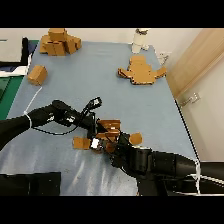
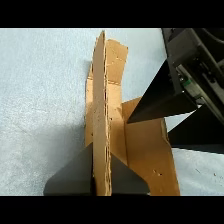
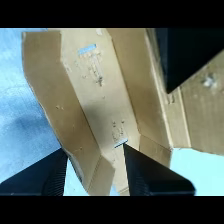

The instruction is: Fold the box.

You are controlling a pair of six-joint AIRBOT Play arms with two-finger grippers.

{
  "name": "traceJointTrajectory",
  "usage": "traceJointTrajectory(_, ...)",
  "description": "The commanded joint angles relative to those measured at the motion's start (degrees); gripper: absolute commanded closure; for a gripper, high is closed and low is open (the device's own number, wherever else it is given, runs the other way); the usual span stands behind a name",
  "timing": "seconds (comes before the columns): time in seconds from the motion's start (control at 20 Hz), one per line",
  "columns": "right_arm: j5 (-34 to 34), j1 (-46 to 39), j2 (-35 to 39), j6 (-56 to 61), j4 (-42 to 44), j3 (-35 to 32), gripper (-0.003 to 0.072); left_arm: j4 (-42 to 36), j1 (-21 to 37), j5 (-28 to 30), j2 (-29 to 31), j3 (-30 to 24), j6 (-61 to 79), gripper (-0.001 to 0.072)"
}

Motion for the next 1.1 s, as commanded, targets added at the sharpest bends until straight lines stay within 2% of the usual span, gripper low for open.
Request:
traceJointTrajectory(0.0, 0.2, 0.0, 0.0, 0.8, -1.0, 0.1, 0.0181, 0.0, 0.0, 0.0, 0.0, 0.0, 0.0, 0.0694)
traceJointTrajectory(0.3, 0.2, 0.0, 0.0, 2.9, -0.8, 0.1, 0.0165, 0.0, 0.0, 0.0, 0.0, 0.0, 0.0, 0.0694)
traceJointTrajectory(0.35, 0.1, 0.0, 0.0, 2.8, -0.5, 0.1, 0.002, 0.0, 0.0, 0.0, 0.0, 0.0, 0.0, 0.0694)
traceJointTrajectory(0.4, 0.1, 0.0, 0.0, 2.2, -1.0, 0.1, -0.003, 0.0, 0.0, 0.0, 0.0, 0.0, 0.0, 0.0694)
traceJointTrajectory(0.55, -0.3, -1.9, 0.8, 2.2, -2.1, 0.0, -0.0029, 0.0, 0.0, 0.0, 0.0, 0.0, 0.0, 0.0694)
traceJointTrajectory(0.75, -0.4, -3.0, 6.2, -0.1, -3.1, -2.8, -0.0029, 0.0, 0.0, 0.0, 0.0, 0.0, 0.0, 0.0694)
traceJointTrajectory(0.9, 5.8, -7.3, 12.0, -5.7, -3.0, -7.4, -0.0029, 0.0, 0.0, 0.0, 0.0, 0.0, 0.0, 0.0694)
traceJointTrajectory(1.05, 12.7, -12.0, 14.1, -16.3, 1.6, -9.5, -0.0029, 0.0, 0.0, 0.0, 0.0, 0.0, 0.0, 0.0694)
